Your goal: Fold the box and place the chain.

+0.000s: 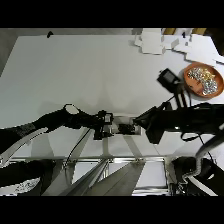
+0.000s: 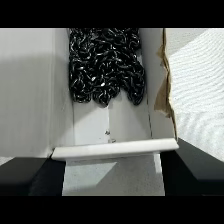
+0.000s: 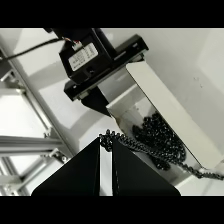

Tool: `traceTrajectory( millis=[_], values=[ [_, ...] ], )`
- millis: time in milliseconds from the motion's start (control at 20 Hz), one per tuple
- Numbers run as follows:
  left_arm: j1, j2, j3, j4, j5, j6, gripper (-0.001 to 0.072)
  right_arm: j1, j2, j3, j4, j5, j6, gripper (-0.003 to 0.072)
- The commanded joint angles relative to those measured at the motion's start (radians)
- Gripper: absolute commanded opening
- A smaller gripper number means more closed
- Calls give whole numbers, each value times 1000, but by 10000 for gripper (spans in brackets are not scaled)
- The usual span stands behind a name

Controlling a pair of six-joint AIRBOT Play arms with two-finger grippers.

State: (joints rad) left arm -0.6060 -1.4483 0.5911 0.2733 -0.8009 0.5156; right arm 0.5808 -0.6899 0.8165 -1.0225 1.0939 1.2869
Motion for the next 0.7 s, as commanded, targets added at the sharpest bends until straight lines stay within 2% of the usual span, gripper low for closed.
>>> traceTrajectory(
  millis=[0,300,350,450,500,650],
  values=[
    [0,0,0,0,0,0,209,80,-93,1,-84,-45,45,21],
    [0,0,0,0,0,0,209,89,-317,1,-159,-121,122,24],
    [0,0,0,0,0,0,209,89,-344,1,-158,-119,122,57],
    [0,0,0,0,0,0,209,88,-373,1,-159,-119,118,225],
    [0,0,0,0,0,0,209,84,-371,3,-158,-121,118,287],
    [0,0,0,0,0,0,209,48,-354,64,-159,-56,97,300]
  ],
)
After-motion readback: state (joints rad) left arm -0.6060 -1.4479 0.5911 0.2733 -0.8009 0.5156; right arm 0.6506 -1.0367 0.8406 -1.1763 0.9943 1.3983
